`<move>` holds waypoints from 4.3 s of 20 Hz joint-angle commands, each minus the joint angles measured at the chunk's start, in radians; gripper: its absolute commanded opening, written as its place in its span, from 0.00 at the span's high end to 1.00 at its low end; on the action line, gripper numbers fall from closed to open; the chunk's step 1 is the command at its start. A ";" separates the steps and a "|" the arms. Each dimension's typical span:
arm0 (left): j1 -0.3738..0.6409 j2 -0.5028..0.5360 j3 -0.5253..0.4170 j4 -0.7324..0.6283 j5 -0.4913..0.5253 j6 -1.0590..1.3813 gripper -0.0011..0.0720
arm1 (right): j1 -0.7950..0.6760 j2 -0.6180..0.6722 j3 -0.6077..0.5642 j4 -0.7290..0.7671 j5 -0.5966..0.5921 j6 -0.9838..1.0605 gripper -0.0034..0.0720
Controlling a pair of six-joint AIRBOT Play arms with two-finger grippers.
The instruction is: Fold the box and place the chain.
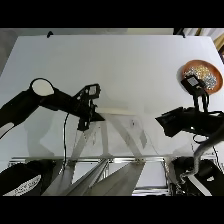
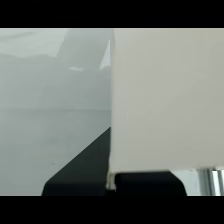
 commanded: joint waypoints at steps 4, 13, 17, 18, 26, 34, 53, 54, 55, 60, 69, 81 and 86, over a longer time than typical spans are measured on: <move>-0.042 0.001 -0.146 -0.190 0.240 0.187 0.98 | 0.001 0.039 0.003 -0.012 0.053 0.000 0.53; -0.042 -0.208 -0.145 -0.298 0.319 0.464 0.98 | 0.001 0.039 0.003 -0.011 -0.004 0.000 0.53; -0.042 -0.216 -0.145 -0.375 0.348 0.568 0.98 | 0.001 0.039 0.003 -0.012 -0.013 -0.001 0.53; -0.042 -0.227 -0.145 -0.372 0.347 0.568 0.98 | 0.001 0.039 0.003 -0.011 -0.013 -0.003 0.53; -0.042 -0.295 -0.145 -0.370 0.347 0.568 0.98 | 0.001 0.039 0.003 -0.012 -0.018 -0.009 0.53; -0.042 -0.295 -0.145 -0.370 0.369 0.572 0.98 | 0.001 0.039 0.003 -0.012 -0.035 -0.009 0.53; -0.049 -0.335 -0.068 -0.370 0.306 0.661 0.98 | 0.001 0.039 0.003 -0.011 -0.034 -0.008 0.53; -0.055 -0.345 -0.065 -0.371 0.307 0.661 0.98 | 0.001 0.039 0.003 -0.011 -0.034 -0.008 0.53; -0.063 -0.354 -0.065 -0.369 0.309 0.660 0.98 | 0.001 0.039 0.003 -0.011 -0.034 -0.008 0.53; -0.088 -0.385 -0.065 -0.362 0.330 0.661 0.98 | 0.001 0.039 0.003 -0.011 -0.031 -0.008 0.53; -0.088 -0.385 -0.065 -0.355 0.369 0.661 0.98 | 0.001 0.039 0.003 -0.011 -0.032 -0.008 0.53; -0.088 -0.385 -0.065 -0.355 0.365 0.660 0.97 | 0.001 0.039 0.003 0.008 -0.021 -0.057 0.60; -0.088 -0.385 -0.065 -0.355 0.365 0.660 0.97 | 0.001 0.039 -0.011 0.208 -0.047 -0.304 0.94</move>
